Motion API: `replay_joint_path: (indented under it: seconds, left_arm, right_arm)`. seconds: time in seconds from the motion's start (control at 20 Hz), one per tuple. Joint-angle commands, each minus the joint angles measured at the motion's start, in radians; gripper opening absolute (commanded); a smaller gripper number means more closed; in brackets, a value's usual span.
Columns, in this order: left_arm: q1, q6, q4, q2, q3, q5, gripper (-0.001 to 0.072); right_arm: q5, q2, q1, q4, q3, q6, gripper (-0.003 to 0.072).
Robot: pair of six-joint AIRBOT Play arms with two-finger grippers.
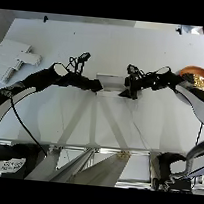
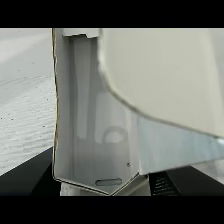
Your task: Fold the box and place the chain.
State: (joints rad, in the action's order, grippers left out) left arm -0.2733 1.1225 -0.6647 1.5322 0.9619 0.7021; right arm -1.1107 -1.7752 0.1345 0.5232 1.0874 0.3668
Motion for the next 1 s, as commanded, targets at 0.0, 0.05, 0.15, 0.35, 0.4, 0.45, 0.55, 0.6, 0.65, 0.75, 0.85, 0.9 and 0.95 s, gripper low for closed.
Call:
replay_joint_path:
  seconds: [0.0, 0.05, 0.15, 0.35, 0.4, 0.45, 0.55, 0.6, 0.65, 0.75, 0.85, 0.9, 0.95]
  left_arm:
    - [-0.016, 0.06, -0.012, 0.018, 0.027, -0.014, 0.0444]
    - [-0.022, 0.065, -0.03, 0.024, 0.04, -0.011, 0.0416]
    - [-0.042, 0.137, -0.135, 0.035, 0.072, 0.002, 0.0416]
    - [-0.079, 0.339, -0.37, 0.053, 0.144, 0.058, 0.0413]
    - [-0.084, 0.344, -0.378, 0.053, 0.151, 0.066, 0.0382]
    - [-0.09, 0.344, -0.388, 0.054, 0.158, 0.085, 0.0355]
    - [-0.102, 0.384, -0.437, 0.054, 0.165, 0.113, 0.0347]
    - [-0.108, 0.422, -0.462, 0.054, 0.166, 0.113, 0.0346]
    - [-0.113, 0.434, -0.472, 0.054, 0.166, 0.113, 0.0346]
    - [-0.121, 0.444, -0.473, 0.054, 0.166, 0.119, 0.0336]
    - [-0.13, 0.459, -0.477, 0.054, 0.175, 0.128, 0.0336]
    - [-0.134, 0.469, -0.482, 0.054, 0.183, 0.128, 0.0315]
    - [-0.136, 0.48, -0.496, 0.054, 0.194, 0.129, 0.0269]
  right_arm:
    - [0.0, 0.0, 0.001, 0.0, 0.0, 0.0, 0.0425]
    - [0.0, 0.0, 0.001, -0.001, 0.0, 0.0, 0.0425]
    - [0.0, 0.0, 0.001, -0.001, 0.0, 0.0, 0.0425]
    - [0.0, 0.0, 0.001, -0.001, 0.0, 0.0, 0.0425]
    - [0.0, 0.0, 0.002, -0.001, 0.0, 0.0, 0.0425]
    - [0.0, 0.0, 0.001, 0.0, 0.0, 0.0, 0.0425]
    - [0.0, 0.0, 0.002, 0.0, 0.0, 0.0, 0.0425]
    - [0.0, 0.0, 0.001, -0.001, 0.0, 0.0, 0.0425]
    - [0.0, 0.0, 0.001, 0.0, 0.0, 0.0, 0.0425]
    - [0.0, 0.0, 0.001, 0.0, 0.0, 0.0, 0.0425]
    - [0.0, 0.0, 0.001, 0.0, 0.0, 0.0, 0.0425]
    - [0.0, 0.0, 0.002, 0.0, 0.0, 0.0, 0.0425]
    - [0.0, 0.0, 0.001, 0.0, 0.0, 0.0, 0.0425]
